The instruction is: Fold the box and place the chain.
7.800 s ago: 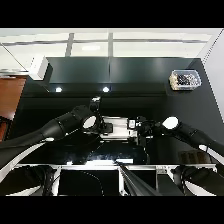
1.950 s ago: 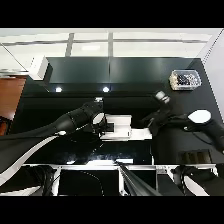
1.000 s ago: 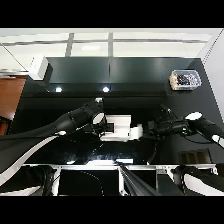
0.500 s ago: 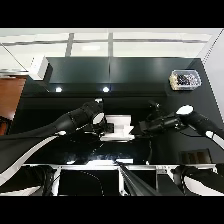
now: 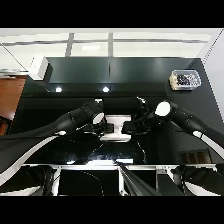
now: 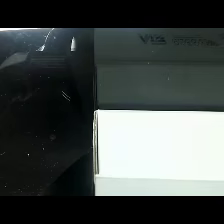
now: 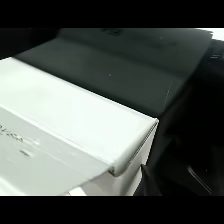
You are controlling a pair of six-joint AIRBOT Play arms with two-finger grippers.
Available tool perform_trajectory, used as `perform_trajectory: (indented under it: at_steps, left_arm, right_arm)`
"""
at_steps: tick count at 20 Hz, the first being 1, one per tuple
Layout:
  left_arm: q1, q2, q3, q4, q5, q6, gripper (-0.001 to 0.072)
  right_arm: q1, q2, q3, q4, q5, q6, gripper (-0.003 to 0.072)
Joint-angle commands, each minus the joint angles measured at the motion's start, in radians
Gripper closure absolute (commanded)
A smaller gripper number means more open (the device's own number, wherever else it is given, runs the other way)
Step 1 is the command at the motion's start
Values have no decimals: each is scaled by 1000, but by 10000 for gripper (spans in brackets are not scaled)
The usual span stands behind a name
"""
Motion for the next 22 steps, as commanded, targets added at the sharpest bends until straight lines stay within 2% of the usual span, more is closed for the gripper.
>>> perform_trajectory:
  at_steps: [1, 2, 4, 9, 12, 14, 16, 17, 22]
  left_arm:
    - [1, 1, 1, 4, 1, 0, 677]
    - [1, 1, 1, 5, 1, 0, 677]
    - [1, 1, 1, 4, 1, 0, 677]
    - [1, 1, 1, 3, 0, 0, 677]
    - [1, 1, 1, 3, 1, 0, 677]
    - [1, 1, 1, 3, 1, 0, 677]
    - [1, 1, 1, 4, 1, 0, 677]
    - [1, 1, 1, 4, 1, 0, 677]
    - [1, 1, 1, 4, 1, 0, 677]
  right_arm:
    - [82, 0, 46, -145, -28, 192, 211]
    - [95, 0, 52, -157, -28, 198, 348]
    - [118, -1, 58, -169, -29, 223, 349]
    - [224, -1, 80, -434, -27, 511, 349]
    - [270, -4, 114, -544, -19, 641, 350]
    - [282, -22, 141, -575, 16, 671, 396]
    - [283, -48, 161, -583, 62, 687, 397]
    - [283, -60, 166, -582, 81, 689, 446]
    - [283, -78, 168, -592, 92, 708, 446]
